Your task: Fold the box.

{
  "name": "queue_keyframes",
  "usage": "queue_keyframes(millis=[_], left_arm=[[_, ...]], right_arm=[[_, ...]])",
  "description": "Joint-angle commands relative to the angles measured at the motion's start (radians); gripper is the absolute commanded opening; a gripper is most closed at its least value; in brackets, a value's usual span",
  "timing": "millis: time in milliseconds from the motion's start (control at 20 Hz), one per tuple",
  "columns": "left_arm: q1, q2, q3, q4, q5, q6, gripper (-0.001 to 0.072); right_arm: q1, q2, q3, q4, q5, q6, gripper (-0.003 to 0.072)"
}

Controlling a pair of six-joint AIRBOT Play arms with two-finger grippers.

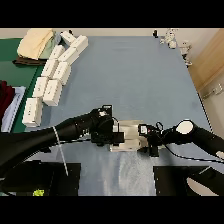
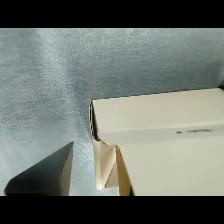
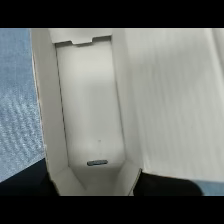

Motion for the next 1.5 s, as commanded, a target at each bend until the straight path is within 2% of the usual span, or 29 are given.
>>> queue_keyframes(millis=[0, 300, 400, 750, 800, 900, 950, 1000, 1300, 1350, 1400, 1450], left_arm=[[-0.001, -0.041, 0.017, 0.005, 0.010, -0.014, 0.0401], [-0.001, -0.115, 0.097, 0.046, -0.041, -0.015, 0.0401], [-0.001, -0.117, 0.098, 0.051, -0.050, -0.014, 0.0279], [-0.027, -0.134, 0.098, 0.054, -0.057, -0.015, 0.0278], [-0.033, -0.135, 0.098, 0.063, -0.056, -0.015, 0.0229], [-0.043, -0.141, 0.099, 0.074, -0.056, -0.032, 0.0222], [-0.048, -0.146, 0.099, 0.082, -0.056, -0.037, 0.0050], [-0.051, -0.150, 0.099, 0.095, -0.056, -0.047, 0.0011], [-0.051, -0.152, 0.100, 0.116, -0.058, -0.081, 0.0013], [-0.051, -0.152, 0.100, 0.113, -0.058, -0.081, 0.0021], [-0.051, -0.152, 0.104, 0.113, -0.058, -0.082, 0.0286], [-0.051, -0.152, 0.108, 0.113, -0.063, -0.085, 0.0492]], right_arm=[[0.000, 0.001, 0.001, 0.000, 0.000, 0.000, 0.0526], [0.000, 0.001, 0.001, 0.000, 0.000, 0.000, 0.0526], [0.000, 0.001, 0.001, 0.000, 0.000, 0.000, 0.0526], [0.000, 0.001, 0.001, 0.000, 0.000, 0.000, 0.0526], [0.000, 0.001, 0.001, 0.000, 0.000, 0.000, 0.0525], [0.000, 0.001, 0.001, 0.000, 0.000, 0.000, 0.0526], [0.000, 0.001, 0.001, 0.000, 0.000, 0.000, 0.0526], [0.000, 0.001, 0.001, 0.000, 0.000, 0.000, 0.0526], [0.000, 0.001, 0.001, 0.000, 0.000, 0.000, 0.0526], [0.000, 0.001, 0.001, 0.000, 0.000, 0.000, 0.0526], [0.000, 0.001, 0.001, 0.000, 0.000, 0.000, 0.0526], [0.000, 0.001, 0.001, 0.000, 0.000, 0.000, 0.0526]])
